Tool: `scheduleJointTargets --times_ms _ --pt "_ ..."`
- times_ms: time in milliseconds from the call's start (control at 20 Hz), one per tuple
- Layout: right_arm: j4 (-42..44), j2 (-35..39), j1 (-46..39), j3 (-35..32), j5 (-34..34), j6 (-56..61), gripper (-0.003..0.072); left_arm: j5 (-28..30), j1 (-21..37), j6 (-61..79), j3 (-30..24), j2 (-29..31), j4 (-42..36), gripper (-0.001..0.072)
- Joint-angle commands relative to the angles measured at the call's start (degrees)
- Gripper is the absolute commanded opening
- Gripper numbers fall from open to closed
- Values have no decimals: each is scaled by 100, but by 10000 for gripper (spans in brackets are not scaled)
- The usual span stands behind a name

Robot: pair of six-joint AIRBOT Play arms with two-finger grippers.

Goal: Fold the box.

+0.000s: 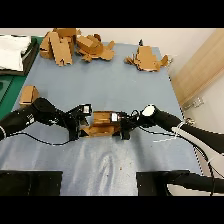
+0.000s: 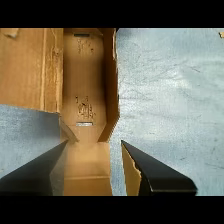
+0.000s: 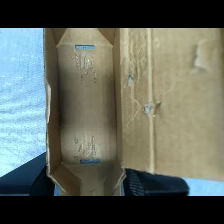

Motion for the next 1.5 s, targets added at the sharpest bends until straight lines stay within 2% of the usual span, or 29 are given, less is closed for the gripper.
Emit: scheduleJointTargets --times_ms 0,50,100,400,450,500,700,950,1000,1050,1450 --pt "0 -2 7 2 0 2 489 118 -57 -72 2 -103 -2 498" --pt "0 -2 7 2 0 2 489 122 -57 -68 2 -144 0 401" --pt "0 -2 7 2 0 2 489 133 -57 -61 2 -170 0 350" --pt "-2 -2 7 2 0 2 489 426 -142 -66 2 -188 -46 353" --pt "0 -2 7 2 0 2 489 490 -214 -66 2 -188 -46 322" --pt "0 -2 7 2 0 2 489 560 -297 -61 2 -188 -37 179" --pt "0 -2 7 2 0 2 489 833 -555 -70 2 -188 -28 171" --pt "0 -2 7 2 0 2 489 984 -557 -70 2 -229 -203 170" --pt "0 -2 7 2 0 2 489 999 -557 -68 2 -269 -278 144" --pt "0 -2 7 2 0 2 489 1003 -557 -66 4 -310 -306 46" --pt "0 -2 7 0 0 2 489 1016 -557 -48 2 -334 -525 47"
